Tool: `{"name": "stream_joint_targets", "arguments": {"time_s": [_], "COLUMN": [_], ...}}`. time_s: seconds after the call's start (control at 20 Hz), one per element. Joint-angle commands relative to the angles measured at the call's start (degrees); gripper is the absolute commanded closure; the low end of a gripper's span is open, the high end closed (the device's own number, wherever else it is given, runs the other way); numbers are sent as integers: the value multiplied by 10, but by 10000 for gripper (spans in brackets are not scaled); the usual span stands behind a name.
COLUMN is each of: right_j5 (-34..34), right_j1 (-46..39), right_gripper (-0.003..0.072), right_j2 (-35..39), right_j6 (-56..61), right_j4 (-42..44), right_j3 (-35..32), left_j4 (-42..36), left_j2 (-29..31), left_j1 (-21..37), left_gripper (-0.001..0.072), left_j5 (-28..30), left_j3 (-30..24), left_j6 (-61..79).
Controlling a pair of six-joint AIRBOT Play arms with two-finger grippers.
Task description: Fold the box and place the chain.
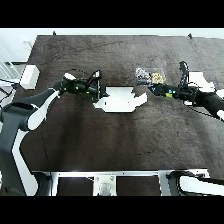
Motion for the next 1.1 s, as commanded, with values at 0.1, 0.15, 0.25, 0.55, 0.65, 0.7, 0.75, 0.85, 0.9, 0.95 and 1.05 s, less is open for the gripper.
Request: {"name": "stream_joint_targets", "arguments": {"time_s": [0.1, 0.15, 0.25, 0.55, 0.65, 0.7, 0.75, 0.85, 0.9, 0.95, 1.05], "right_j5": [2, 2, 1, 2, 1, 1, 4, 28, 45, 57, 56], "right_j1": [0, 0, 0, 3, 9, 9, 10, 14, 18, 24, 42], "right_gripper": [281, 282, 281, 281, 281, 281, 279, 268, 268, 268, 193], "right_j2": [2, 6, 19, 54, 104, 131, 152, 178, 181, 181, 181], "right_j6": [-25, -29, -37, -106, -163, -169, -187, -243, -275, -303, -366], "right_j4": [3, 2, 2, 28, 54, 54, 53, 49, 46, 44, 42], "right_j3": [0, 0, 0, -20, -58, -79, -101, -144, -160, -176, -198], "left_j4": [-2, -5, -7, -7, -7, -7, -7, -8, -8, -8, -8], "left_j2": [0, 0, 0, 0, 0, 0, 0, 0, 0, 0, 0], "left_j1": [1, 1, 1, 1, 1, 1, 1, 1, 1, 1, 1], "left_gripper": [690, 690, 689, 688, 688, 688, 688, 688, 688, 688, 688], "left_j5": [0, 0, 0, 1, 5, 4, 4, 4, 4, 4, 3], "left_j3": [-2, -5, -7, -7, -7, -7, -7, -7, -7, -7, -7], "left_j6": [2, 2, 10, 12, 12, 12, 12, 12, 12, 12, 11]}}
